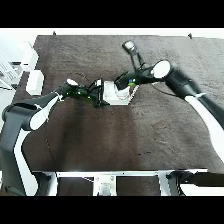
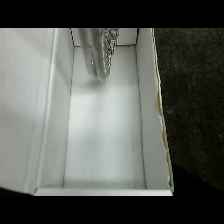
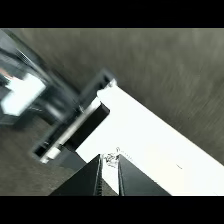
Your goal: Fold the box and place the chain.
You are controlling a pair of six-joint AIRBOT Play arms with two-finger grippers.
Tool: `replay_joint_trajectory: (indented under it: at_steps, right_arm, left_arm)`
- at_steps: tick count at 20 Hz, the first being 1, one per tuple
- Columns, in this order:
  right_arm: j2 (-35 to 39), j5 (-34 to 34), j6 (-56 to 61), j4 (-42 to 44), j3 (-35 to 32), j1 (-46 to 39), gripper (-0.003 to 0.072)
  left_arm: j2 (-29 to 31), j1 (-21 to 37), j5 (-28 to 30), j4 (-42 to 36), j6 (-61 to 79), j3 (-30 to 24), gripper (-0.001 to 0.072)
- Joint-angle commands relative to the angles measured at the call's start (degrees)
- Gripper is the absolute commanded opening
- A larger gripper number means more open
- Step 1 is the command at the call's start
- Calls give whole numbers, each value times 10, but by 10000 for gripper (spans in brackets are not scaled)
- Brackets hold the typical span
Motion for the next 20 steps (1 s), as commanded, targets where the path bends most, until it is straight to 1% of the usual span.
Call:
replay_joint_trajectory:
  at_steps: [1,2,3,4,6,8,10,13,15,18,20]
  right_arm:
    - [-74,-21,-15,25,-11,-1,98]
    - [-77,-18,-15,25,-11,-6,395]
    - [-71,-11,-15,25,-7,-10,519]
    - [-57,6,-15,25,2,-17,468]
    - [-14,34,-15,23,12,-36,422]
    - [28,36,-15,3,12,-67,422]
    - [38,35,2,-9,11,-113,438]
    - [11,-4,28,-4,-5,-189,504]
    - [-31,-21,34,28,-4,-224,504]
    - [-101,-23,-24,118,4,-240,504]
    - [-141,-23,-35,129,24,-238,511]
  left_arm:
    - [0,0,0,0,0,0,404]
    - [0,0,0,0,0,0,404]
    - [0,0,0,0,0,0,405]
    - [0,0,0,0,0,0,404]
    - [0,0,0,0,0,0,404]
    - [0,0,0,0,0,0,404]
    - [0,0,0,0,0,0,404]
    - [0,0,1,0,0,0,404]
    - [0,0,1,0,0,0,404]
    - [0,0,1,0,0,0,405]
    - [0,0,1,0,0,0,404]
